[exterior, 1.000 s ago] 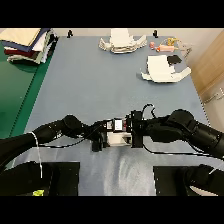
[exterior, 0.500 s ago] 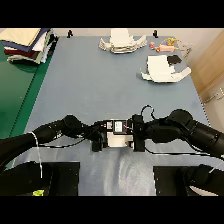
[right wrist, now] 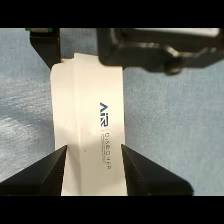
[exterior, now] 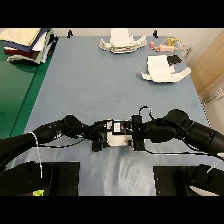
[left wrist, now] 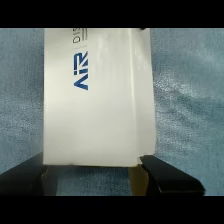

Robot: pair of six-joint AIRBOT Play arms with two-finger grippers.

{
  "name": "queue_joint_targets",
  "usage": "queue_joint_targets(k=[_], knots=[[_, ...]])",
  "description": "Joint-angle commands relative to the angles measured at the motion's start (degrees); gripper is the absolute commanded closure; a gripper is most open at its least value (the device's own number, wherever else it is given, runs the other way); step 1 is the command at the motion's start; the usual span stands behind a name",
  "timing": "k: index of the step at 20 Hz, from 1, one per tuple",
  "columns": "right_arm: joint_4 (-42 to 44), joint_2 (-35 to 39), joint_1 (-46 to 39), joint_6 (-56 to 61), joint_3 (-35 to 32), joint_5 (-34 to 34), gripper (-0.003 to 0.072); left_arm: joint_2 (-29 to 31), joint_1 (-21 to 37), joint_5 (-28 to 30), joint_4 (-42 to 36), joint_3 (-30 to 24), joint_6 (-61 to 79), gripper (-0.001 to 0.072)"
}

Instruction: Fold the box.

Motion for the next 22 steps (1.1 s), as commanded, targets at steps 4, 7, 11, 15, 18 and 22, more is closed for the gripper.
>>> queue_joint_targets(k=[4,7,11,15,18,22], knots=[[-1.49,0.76,0.00,1.01,1.64,0.52,0.0180,0.04,0.04,0.02,0.04,0.00,0.11,0.0238],[-3.45,0.63,0.00,2.10,2.43,1.38,0.0179,0.04,0.04,0.02,0.04,0.00,0.11,0.0239],[-4.66,0.50,0.00,3.80,3.13,1.81,0.0193,0.04,0.04,0.02,0.04,0.00,0.11,0.0239],[-3.89,-0.68,0.02,4.55,3.10,1.07,0.0323,0.04,0.04,0.02,0.04,0.00,0.11,0.0238],[-2.21,-1.60,0.02,4.52,3.08,-0.76,0.0332,0.04,0.04,0.02,0.04,0.00,0.11,0.0238],[-2.01,-1.97,0.02,4.50,3.08,-1.51,0.0418,0.04,0.04,0.04,0.04,0.00,0.11,0.0239]])
